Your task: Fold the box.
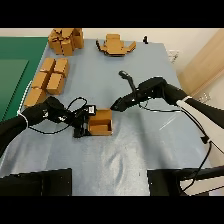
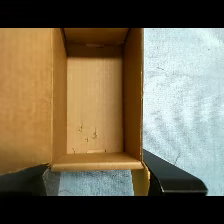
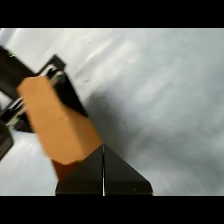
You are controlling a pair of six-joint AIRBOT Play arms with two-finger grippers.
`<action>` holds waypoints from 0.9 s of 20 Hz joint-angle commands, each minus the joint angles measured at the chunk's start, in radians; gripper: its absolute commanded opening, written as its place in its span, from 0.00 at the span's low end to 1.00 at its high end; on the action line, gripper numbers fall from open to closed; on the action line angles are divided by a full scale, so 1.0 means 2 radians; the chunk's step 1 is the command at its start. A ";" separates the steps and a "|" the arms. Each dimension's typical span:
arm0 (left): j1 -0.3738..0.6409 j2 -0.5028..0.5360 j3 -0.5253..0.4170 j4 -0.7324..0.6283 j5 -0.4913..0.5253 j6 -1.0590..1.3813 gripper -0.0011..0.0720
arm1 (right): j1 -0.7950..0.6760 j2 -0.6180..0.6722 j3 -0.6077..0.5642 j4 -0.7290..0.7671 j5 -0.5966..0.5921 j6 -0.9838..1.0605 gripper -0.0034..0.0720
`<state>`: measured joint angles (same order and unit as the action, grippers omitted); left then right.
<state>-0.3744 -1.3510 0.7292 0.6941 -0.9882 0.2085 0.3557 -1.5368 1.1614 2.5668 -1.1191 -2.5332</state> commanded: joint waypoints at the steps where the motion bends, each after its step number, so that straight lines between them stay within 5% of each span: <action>1: 0.000 0.000 0.000 0.001 0.000 0.000 0.42 | 0.041 -0.011 0.026 0.003 -0.092 -0.051 0.04; 4: 0.000 0.000 0.000 0.001 0.000 0.000 0.42 | 0.070 0.025 0.018 -0.024 -0.093 -0.052 0.04; 11: 0.000 0.000 0.000 0.001 0.000 0.000 0.42 | 0.075 0.078 -0.076 -0.072 0.060 -0.097 0.05; 12: 0.000 0.000 0.000 0.001 0.000 0.000 0.42 | 0.075 0.078 -0.076 -0.069 0.070 -0.115 0.21; 17: 0.000 0.000 0.000 0.001 -0.001 0.000 0.42 | 0.076 0.089 -0.069 -0.050 0.042 -0.165 0.26; 18: 0.000 0.000 0.000 0.001 -0.001 0.000 0.42 | 0.076 0.098 -0.067 -0.045 0.025 -0.164 0.19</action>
<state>-0.3744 -1.3510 0.7292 0.6960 -0.9886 0.2092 0.5049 -1.3682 1.0237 2.4516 -1.0237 -2.8212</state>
